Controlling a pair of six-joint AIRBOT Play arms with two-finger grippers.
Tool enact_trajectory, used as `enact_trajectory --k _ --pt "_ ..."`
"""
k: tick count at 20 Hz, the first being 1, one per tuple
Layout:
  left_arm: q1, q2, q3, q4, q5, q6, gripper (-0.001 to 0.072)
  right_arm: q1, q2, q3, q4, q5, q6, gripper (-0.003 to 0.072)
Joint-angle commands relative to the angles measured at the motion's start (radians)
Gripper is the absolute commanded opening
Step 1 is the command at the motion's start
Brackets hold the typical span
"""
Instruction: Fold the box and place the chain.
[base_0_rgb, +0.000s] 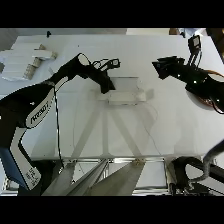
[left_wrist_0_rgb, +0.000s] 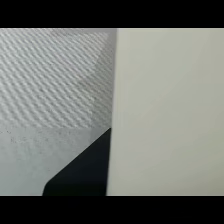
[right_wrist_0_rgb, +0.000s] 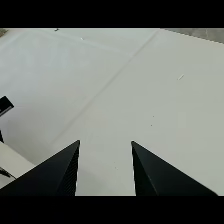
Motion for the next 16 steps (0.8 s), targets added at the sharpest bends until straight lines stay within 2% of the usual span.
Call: enact_trajectory --k 1,14,15,16 --pt "0.001 -0.001 0.000 0.002 0.006 -0.012 -0.0004 0.000 0.001 0.000 0.000 0.000 0.000 0.0354" --pt "0.000 -0.016 0.000 0.024 -0.024 -0.053 0.0012 0.000 0.001 0.000 0.000 0.002 0.000 0.0356" --pt "-0.001 -0.016 0.000 0.024 -0.024 -0.053 0.0012 0.000 0.001 0.000 -0.001 0.004 0.000 0.0361" --pt "-0.001 -0.016 0.000 0.024 -0.024 -0.053 0.0012 0.000 0.001 0.000 -0.001 0.005 0.000 0.0419"
